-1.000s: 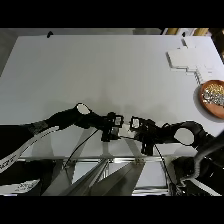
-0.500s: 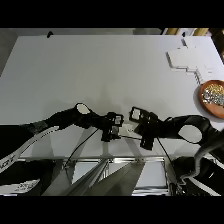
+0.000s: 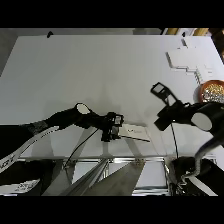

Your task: Fold the box and place the chain.

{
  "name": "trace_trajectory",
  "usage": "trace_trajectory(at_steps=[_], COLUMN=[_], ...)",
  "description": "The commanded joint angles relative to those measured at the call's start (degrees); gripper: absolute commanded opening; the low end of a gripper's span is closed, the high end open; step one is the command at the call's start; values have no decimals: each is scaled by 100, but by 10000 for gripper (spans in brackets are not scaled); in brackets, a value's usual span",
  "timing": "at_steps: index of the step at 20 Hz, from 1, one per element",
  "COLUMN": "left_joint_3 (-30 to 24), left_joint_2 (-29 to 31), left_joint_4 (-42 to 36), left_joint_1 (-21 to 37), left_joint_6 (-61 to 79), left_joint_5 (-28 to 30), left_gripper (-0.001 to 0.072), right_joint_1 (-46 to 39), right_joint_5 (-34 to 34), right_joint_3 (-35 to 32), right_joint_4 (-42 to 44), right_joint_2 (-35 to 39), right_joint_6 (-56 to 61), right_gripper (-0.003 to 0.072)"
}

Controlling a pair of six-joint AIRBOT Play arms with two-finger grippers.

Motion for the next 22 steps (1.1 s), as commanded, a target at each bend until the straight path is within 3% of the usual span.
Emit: trace_trajectory(at_steps=[1,9,11,13,16,18,22], left_joint_3=[2,2,2,2,2,2,0], left_joint_2=[0,92,433,994,1947,2450,2767], left_joint_4=[2,90,358,817,1958,2813,4070], left_joint_1=[-2,37,205,566,1521,2433,4695], left_joint_6=[7,2,-330,-1200,-3073,-4581,-6979], left_joint_5=[0,-31,177,787,1832,2218,2090], left_gripper=[209,210,211,211,211,211,211], right_joint_1=[-732,-811,-809,-811,-811,-811,-811], right_joint_5=[562,699,699,699,699,699,699], right_joint_3=[17,17,17,17,17,17,17], right_joint_4=[-278,-262,-260,-260,-260,-260,-260], right_joint_2=[4,4,4,4,4,4,4], right_joint_6=[310,310,310,310,310,310,310], right_gripper=[16,16,16,16,16,16,16])
